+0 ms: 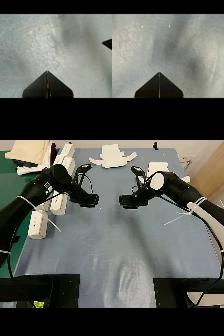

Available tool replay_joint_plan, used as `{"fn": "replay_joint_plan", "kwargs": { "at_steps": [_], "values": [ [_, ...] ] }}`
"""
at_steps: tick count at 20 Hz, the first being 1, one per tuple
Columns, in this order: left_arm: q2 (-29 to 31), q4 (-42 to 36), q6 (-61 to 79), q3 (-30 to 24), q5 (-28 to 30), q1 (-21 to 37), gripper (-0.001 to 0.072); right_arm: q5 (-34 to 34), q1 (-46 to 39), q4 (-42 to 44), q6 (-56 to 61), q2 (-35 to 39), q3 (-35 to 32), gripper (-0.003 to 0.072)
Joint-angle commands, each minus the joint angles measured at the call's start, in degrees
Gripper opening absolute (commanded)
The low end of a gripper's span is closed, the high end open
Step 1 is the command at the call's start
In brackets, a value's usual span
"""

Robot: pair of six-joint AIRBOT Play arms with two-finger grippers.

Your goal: Fold the box.

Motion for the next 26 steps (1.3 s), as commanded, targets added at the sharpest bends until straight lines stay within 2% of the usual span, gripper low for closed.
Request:
{"fn": "replay_joint_plan", "kwargs": {
  "at_steps": [1,11,18,20,21,23,24,26],
  "values": [
    [0.0,0.0,0.0,0.0,0.0,0.0,0.0015,0.0,0.0,0.0,0.0,0.0,0.0,0.0004],
    [0.0,0.0,0.0,0.0,0.0,0.0,0.0015,-0.1,0.0,0.0,0.3,0.0,0.0,0.0004],
    [0.0,0.0,0.0,0.0,0.2,0.0,0.0015,-9.5,0.0,1.9,2.0,0.0,0.0,0.0004],
    [0.0,0.0,0.3,0.0,2.3,0.0,0.0015,-10.1,-3.3,-6.3,6.6,-0.1,1.6,0.0005],
    [0.0,0.0,0.3,0.0,3.1,0.0,0.0015,-7.8,-6.8,-10.9,9.1,-0.4,3.3,0.0045],
    [0.0,0.0,0.3,0.0,5.2,0.0,0.0015,-3.3,-17.0,-14.8,9.8,-2.5,8.3,0.0439],
    [0.0,-0.1,0.2,0.0,6.3,0.0,0.0015,-2.6,-23.2,-14.8,8.7,-4.5,11.3,0.0492],
    [0.0,-0.2,0.2,0.0,7.4,0.0,0.0015,-2.6,-34.5,-12.3,3.3,-10.2,18.0,0.0491]
  ]
}}
